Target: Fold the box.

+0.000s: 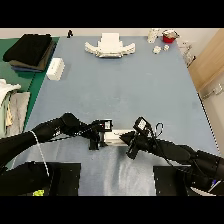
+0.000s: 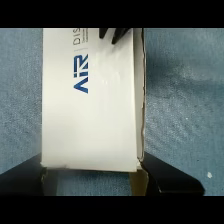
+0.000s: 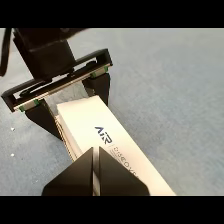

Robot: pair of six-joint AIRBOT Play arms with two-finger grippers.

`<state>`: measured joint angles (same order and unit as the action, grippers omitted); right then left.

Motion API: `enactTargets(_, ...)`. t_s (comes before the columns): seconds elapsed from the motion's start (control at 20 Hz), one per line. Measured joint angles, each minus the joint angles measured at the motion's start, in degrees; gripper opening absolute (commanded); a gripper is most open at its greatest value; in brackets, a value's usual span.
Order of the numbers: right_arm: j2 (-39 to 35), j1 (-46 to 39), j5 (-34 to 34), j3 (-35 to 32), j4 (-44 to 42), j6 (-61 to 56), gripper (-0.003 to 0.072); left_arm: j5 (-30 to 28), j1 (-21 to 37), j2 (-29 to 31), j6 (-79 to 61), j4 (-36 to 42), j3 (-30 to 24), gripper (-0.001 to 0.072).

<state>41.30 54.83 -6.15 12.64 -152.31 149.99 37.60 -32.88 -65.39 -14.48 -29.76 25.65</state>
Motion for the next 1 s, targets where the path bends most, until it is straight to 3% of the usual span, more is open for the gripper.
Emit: enactTargets(1.0, 3.96, 1.25, 0.96, -2.01, 0.42, -2.51, 0.0060, 0.00, 0.00, 0.00, -0.02, 0.00, 0.00, 0.0498)
